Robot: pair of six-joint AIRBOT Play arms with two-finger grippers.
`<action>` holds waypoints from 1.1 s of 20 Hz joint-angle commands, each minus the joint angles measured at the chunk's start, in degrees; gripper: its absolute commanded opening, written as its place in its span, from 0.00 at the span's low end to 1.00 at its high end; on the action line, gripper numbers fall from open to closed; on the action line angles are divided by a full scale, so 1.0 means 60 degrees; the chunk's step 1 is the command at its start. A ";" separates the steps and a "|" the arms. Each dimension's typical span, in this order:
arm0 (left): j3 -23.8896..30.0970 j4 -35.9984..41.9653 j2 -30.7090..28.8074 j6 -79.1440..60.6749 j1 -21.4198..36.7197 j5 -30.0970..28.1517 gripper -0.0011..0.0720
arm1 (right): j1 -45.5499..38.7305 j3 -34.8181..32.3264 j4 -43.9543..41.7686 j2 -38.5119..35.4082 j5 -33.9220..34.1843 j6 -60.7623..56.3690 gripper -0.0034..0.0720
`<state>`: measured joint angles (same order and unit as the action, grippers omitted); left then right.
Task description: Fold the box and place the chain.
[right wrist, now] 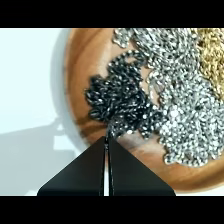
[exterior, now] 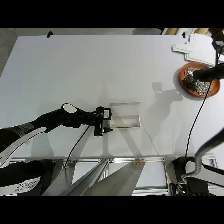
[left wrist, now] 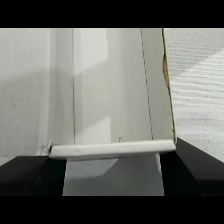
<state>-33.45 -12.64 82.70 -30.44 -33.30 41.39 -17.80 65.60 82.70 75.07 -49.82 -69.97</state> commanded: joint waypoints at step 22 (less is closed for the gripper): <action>0.0000 -0.0004 -0.0007 -0.0004 0.0000 0.0000 0.03 | 0.5898 -0.0943 -0.4156 -0.6710 -0.4725 0.0423 0.06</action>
<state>-33.45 -12.64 82.70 -30.44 -33.30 41.39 12.69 62.43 60.58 35.64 -78.35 -67.31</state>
